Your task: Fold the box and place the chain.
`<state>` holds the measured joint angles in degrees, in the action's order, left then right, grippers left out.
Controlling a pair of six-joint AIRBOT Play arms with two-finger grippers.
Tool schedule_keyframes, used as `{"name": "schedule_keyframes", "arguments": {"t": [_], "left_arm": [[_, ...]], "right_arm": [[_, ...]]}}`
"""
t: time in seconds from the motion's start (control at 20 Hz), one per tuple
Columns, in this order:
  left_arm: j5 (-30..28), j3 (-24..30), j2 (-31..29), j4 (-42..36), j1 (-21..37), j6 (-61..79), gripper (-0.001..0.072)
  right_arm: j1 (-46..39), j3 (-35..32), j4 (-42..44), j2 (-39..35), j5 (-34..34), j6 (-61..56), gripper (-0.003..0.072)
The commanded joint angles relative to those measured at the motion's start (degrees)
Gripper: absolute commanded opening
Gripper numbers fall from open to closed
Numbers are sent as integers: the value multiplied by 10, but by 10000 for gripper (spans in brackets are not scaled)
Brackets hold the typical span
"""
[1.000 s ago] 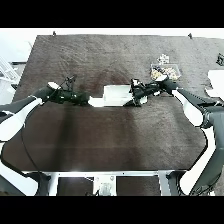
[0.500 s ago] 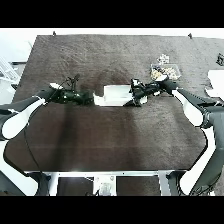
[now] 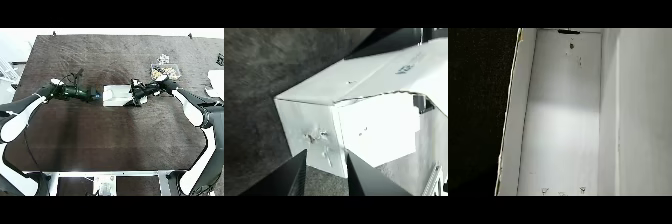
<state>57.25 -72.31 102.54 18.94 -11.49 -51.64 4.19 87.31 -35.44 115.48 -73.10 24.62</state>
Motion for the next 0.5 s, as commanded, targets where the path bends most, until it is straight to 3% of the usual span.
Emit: {"name": "schedule_keyframes", "arguments": {"t": [0.0,0.45], "left_arm": [[0,-2,-2,-7,-10,0,298],[-13,-4,-4,-9,-11,-21,300]], "right_arm": [[0,0,0,0,0,0,580],[0,0,0,0,0,0,580]]}}
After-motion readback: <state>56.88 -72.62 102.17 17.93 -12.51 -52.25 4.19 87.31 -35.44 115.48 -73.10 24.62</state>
